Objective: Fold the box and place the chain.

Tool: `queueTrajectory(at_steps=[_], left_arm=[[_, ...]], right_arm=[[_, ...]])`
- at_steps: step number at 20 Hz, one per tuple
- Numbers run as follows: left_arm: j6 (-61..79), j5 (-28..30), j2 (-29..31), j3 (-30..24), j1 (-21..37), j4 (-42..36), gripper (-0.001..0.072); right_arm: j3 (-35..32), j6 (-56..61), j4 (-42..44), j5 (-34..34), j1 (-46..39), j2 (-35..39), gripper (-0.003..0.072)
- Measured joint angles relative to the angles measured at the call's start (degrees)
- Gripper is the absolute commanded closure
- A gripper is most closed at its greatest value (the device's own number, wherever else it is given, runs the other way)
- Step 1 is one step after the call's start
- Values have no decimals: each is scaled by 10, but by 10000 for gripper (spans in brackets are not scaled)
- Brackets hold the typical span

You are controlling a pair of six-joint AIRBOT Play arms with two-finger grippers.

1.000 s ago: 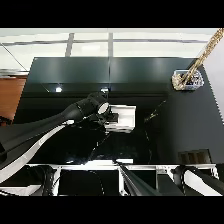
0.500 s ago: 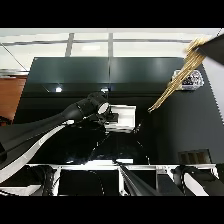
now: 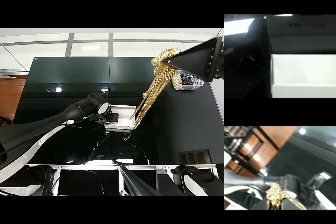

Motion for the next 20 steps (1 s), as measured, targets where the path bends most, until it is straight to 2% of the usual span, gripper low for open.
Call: queueTrajectory(at_steps=[5, 13, 20], left_arm=[[0, 0, 0, 0, 0, 0, 683], [0, 0, 0, 0, 0, 0, 683], [0, 0, 0, 0, 0, 0, 683]], right_arm=[[-12, -3, 29, -21, 4, 0, 676], [-131, -2, 0, -71, 70, -20, 677], [-162, -19, -4, -103, 92, -37, 676]])
